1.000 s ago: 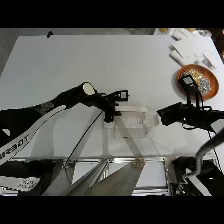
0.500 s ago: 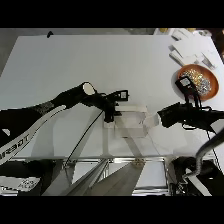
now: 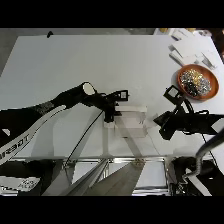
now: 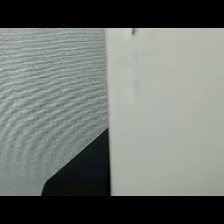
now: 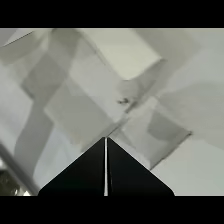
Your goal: Fold the box and place the chain.
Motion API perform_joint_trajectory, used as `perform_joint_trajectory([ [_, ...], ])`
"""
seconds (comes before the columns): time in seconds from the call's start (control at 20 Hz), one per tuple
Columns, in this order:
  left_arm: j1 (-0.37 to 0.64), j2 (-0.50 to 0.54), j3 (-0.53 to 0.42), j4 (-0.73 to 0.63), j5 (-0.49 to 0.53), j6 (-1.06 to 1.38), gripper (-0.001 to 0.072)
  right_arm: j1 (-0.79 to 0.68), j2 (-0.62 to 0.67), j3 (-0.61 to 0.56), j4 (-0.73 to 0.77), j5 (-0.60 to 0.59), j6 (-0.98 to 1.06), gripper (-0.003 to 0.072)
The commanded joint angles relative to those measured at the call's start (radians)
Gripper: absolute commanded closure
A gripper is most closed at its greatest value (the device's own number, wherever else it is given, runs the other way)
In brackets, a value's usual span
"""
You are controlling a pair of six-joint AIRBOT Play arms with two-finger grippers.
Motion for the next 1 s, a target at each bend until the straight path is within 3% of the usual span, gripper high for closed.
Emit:
perform_joint_trajectory([
  [0.0,-0.001,-0.001,0.000,0.000,0.000,0.000,0.0700,0.021,-0.013,-0.002,0.068,0.093,-0.201,0.0669],
  [0.35,-0.001,-0.001,0.000,0.000,0.000,0.000,0.0700,0.183,-0.100,-0.052,0.031,-0.043,-0.317,0.0669],
  [0.55,-0.001,-0.001,0.000,0.000,0.000,0.000,0.0700,0.227,-0.039,-0.140,-0.142,-0.171,-0.353,0.0669],
  [0.75,-0.001,-0.001,0.000,0.000,0.000,0.000,0.0700,0.275,0.045,-0.217,-0.173,-0.264,-0.389,0.0654],
  [0.8,-0.001,-0.001,0.000,0.000,0.000,0.000,0.0700,0.293,0.060,-0.240,-0.176,-0.293,-0.435,0.0567],
  [0.9,-0.001,-0.001,0.000,0.000,0.000,0.000,0.0700,0.320,0.081,-0.303,-0.175,-0.390,-0.520,0.0193],
  [0.95,-0.001,-0.001,0.000,0.000,0.000,0.000,0.0700,0.326,0.088,-0.341,-0.176,-0.449,-0.539,0.0083],
])
